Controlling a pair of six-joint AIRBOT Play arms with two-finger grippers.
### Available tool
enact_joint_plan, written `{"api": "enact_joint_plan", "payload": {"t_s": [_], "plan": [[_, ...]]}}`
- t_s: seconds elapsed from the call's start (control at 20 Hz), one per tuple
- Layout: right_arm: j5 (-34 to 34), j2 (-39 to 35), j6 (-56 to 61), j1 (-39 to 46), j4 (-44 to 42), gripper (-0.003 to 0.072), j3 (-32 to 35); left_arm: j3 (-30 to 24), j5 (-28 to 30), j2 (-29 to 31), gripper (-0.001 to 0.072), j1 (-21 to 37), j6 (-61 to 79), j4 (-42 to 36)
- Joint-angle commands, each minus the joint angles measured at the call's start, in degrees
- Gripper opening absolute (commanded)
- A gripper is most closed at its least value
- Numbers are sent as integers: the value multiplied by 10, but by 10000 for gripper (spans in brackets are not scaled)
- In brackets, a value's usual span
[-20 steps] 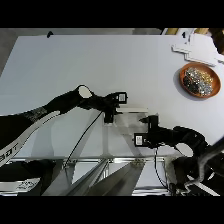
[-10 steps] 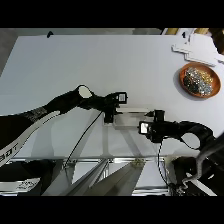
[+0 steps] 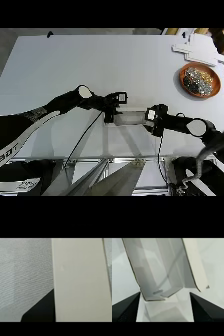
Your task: Fold the box and place the chain.
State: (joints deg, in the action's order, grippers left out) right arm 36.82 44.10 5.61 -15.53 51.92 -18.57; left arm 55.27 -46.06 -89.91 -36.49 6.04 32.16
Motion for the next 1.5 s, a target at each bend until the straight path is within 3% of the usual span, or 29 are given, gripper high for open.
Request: {"api": "enact_joint_plan", "payload": {"t_s": [0.0,0.35,0.55,0.7,0.9,1.45], "plan": [[9,22,-63,35,-48,675,-1,0,0,0,9,0,2,0],[33,89,-238,52,-177,674,-2,0,0,0,9,0,2,0],[73,109,-244,101,-181,674,-5,0,0,0,9,0,2,0],[117,122,-327,120,-210,674,-5,0,0,0,9,0,2,0],[124,164,-399,121,-270,676,-16,0,0,0,9,0,2,0],[149,250,-436,121,-263,678,-42,0,0,0,9,0,2,0]]}}
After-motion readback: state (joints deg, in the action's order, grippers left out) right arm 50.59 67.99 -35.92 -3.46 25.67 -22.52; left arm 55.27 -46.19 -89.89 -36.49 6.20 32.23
